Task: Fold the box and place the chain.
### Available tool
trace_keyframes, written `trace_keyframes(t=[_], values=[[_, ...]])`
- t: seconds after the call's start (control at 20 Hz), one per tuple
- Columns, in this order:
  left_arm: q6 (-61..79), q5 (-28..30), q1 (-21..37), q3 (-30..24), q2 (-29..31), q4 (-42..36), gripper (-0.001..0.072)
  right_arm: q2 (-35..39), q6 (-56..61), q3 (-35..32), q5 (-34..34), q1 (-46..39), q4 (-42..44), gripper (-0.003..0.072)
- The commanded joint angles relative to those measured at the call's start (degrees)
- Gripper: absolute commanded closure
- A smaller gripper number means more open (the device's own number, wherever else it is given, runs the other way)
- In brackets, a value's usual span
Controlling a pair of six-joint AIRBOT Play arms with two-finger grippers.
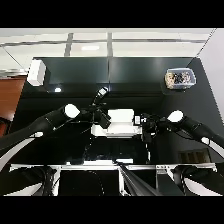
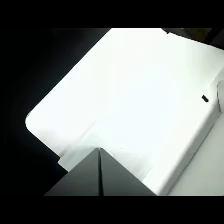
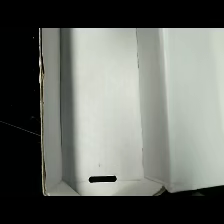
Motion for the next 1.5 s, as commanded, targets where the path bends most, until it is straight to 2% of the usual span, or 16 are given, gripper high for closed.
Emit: trace_keyframes(t=[0.0, 0.15, 0.25, 0.3, 0.4, 0.5, 0.6, 0.65, 0.7, 0.8, 0.85, 1.0, 1.2, 1.45], values=[[-2.2, -7.4, 3.0, 3.8, 3.1, 6.8, 0.0685, 0.0, 0.1, 0.0, -0.1, 0.0, 0.1, 0.0591], [-18.4, -16.7, 9.8, 3.9, 11.8, 23.9, 0.0685, 0.0, 0.1, 0.0, -0.1, 0.0, 0.1, 0.0592], [-24.3, -18.3, 16.5, -0.1, 18.8, 30.4, 0.0681, 0.0, 0.1, 0.0, -0.1, 0.0, 0.1, 0.0591], [-23.1, -16.9, 20.3, -3.0, 22.4, 28.9, 0.0681, 0.0, 0.1, 0.0, -0.1, 0.0, 0.1, 0.0591], [-9.2, -15.4, 26.7, -9.3, 28.3, 16.0, 0.0681, 0.0, 0.1, 0.0, -0.1, 0.0, 0.1, 0.0591], [14.4, -24.6, 28.3, -13.3, 29.3, 3.9, 0.068, 0.0, 0.1, 0.0, -0.1, 0.0, 0.1, 0.0592], [29.0, -31.7, 26.3, -15.8, 28.2, -1.1, 0.0671, 0.0, 0.1, 0.0, -0.1, 0.0, 0.1, 0.0592], [34.8, -31.5, 24.1, -16.6, 27.7, -1.2, 0.0419, 0.0, 0.1, 0.0, -0.1, 0.0, 0.1, 0.0591], [37.9, -29.2, 22.0, -17.0, 27.2, -1.0, -0.0011, 0.0, 0.1, 0.0, -0.1, 0.0, 0.1, 0.0592], [38.0, -20.5, 17.5, -17.0, 25.9, 0.9, -0.0002, 0.0, 0.1, 0.0, -0.1, 0.0, 0.1, 0.0591], [38.2, -18.0, 15.6, -16.3, 24.5, 1.7, -0.0001, 0.0, 0.1, 0.0, -0.1, 0.0, 0.1, 0.0592], [47.0, -21.4, 12.3, -11.9, 16.2, 1.4, -0.0001, 0.0, 0.1, 0.0, -0.1, 0.0, 0.1, 0.0591], [44.3, -18.8, 9.0, -5.8, 6.5, 4.9, -0.0001, 0.0, 0.1, 0.0, -0.1, 0.0, 0.1, 0.0591], [44.3, -18.6, 8.4, -3.1, 2.4, 5.1, -0.0001, 0.0, 0.1, 0.0, -0.1, 0.0, 0.1, 0.0591]])
